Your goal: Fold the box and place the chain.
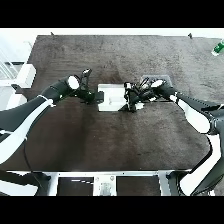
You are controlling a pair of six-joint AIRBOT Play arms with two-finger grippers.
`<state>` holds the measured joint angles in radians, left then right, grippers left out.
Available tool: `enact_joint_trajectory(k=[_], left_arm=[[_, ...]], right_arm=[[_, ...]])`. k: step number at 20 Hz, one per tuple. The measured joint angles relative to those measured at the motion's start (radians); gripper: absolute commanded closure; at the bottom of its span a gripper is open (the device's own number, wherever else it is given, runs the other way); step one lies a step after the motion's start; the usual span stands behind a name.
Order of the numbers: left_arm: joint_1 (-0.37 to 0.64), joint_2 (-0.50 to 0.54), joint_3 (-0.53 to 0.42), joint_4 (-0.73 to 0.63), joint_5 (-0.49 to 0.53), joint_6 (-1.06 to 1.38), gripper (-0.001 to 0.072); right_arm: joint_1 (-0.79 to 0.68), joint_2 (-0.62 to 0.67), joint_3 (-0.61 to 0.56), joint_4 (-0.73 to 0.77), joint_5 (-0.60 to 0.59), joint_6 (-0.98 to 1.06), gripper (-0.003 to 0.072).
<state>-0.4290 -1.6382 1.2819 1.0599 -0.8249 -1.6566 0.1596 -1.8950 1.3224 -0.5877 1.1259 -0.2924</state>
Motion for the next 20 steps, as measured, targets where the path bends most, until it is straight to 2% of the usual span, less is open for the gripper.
enact_joint_trajectory(k=[8,9,20], left_arm=[[-0.049,-0.03,0.061,0.225,-0.033,-0.212,0.0338],[-0.047,-0.038,0.066,0.236,-0.064,-0.228,0.0338],[-0.052,-0.051,0.157,0.3,-0.158,-0.366,0.0338]], right_arm=[[0.0,0.0,0.0,0.004,0.001,0.0,0.019],[0.002,0.0,0.0,0.003,0.003,-0.001,0.019],[0.002,0.0,0.0,0.002,0.001,-0.001,0.019]])
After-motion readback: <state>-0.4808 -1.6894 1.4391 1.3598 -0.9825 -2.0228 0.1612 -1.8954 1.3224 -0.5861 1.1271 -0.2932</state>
